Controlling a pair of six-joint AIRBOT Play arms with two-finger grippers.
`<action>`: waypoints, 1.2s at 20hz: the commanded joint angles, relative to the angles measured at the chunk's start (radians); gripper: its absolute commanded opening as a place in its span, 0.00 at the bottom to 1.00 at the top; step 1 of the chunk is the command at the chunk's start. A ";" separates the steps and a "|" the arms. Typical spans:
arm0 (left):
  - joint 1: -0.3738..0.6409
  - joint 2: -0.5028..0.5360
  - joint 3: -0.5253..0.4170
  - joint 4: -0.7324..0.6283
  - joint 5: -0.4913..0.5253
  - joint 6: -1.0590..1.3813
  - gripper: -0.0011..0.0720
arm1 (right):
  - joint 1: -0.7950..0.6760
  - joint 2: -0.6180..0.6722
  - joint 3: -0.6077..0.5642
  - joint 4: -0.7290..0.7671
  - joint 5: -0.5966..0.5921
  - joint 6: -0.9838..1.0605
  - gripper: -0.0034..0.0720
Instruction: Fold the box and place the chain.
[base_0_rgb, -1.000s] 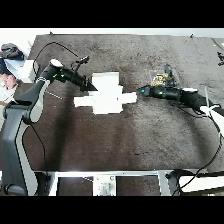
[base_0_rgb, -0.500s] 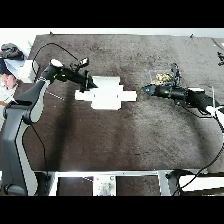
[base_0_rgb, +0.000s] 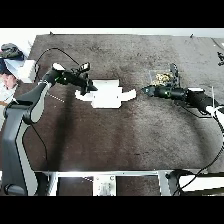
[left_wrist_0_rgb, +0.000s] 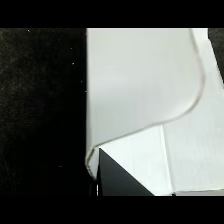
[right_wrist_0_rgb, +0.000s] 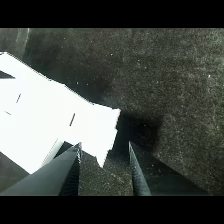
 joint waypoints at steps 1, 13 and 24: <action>0.001 -0.001 -0.006 0.012 0.009 0.004 0.03 | 0.003 0.001 0.001 0.000 0.001 -0.048 0.52; 0.001 -0.001 -0.006 0.010 0.014 0.003 0.03 | 0.180 0.001 0.022 -0.040 0.074 -0.508 0.93; 0.001 0.000 -0.006 0.008 0.014 0.003 0.03 | 0.468 0.000 0.022 -0.407 -0.294 -0.635 0.98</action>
